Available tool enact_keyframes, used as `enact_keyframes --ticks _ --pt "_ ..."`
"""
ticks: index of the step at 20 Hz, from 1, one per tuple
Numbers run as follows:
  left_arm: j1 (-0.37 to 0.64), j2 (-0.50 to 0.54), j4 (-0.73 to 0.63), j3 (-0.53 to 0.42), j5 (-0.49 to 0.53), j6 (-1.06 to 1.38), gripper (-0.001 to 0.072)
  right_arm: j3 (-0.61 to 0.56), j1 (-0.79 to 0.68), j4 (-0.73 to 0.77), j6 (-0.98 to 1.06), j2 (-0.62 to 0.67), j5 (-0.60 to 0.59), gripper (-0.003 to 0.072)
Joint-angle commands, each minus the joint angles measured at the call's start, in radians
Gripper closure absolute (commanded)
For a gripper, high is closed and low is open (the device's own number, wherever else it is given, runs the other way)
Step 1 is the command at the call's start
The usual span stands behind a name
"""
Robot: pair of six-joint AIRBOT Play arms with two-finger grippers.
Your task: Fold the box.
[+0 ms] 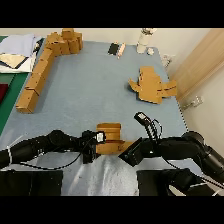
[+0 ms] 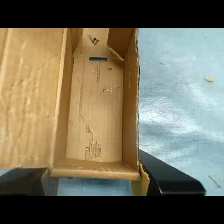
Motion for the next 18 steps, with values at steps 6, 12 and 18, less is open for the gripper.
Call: enact_keyframes --ticks 6,12,18 --pt "0.001 0.0 0.039 0.009 0.01 0.019 0.0244 0.001 0.0 0.01 0.087 -0.003 0.057 -0.0034" --pt "0.001 0.0 0.038 0.009 -0.021 0.025 0.0244 0.001 0.0 0.01 0.132 -0.003 0.119 -0.0034" --pt "0.001 0.0 0.039 0.009 -0.048 0.025 0.0243 0.002 0.0 0.093 0.291 -0.113 0.217 0.0683"
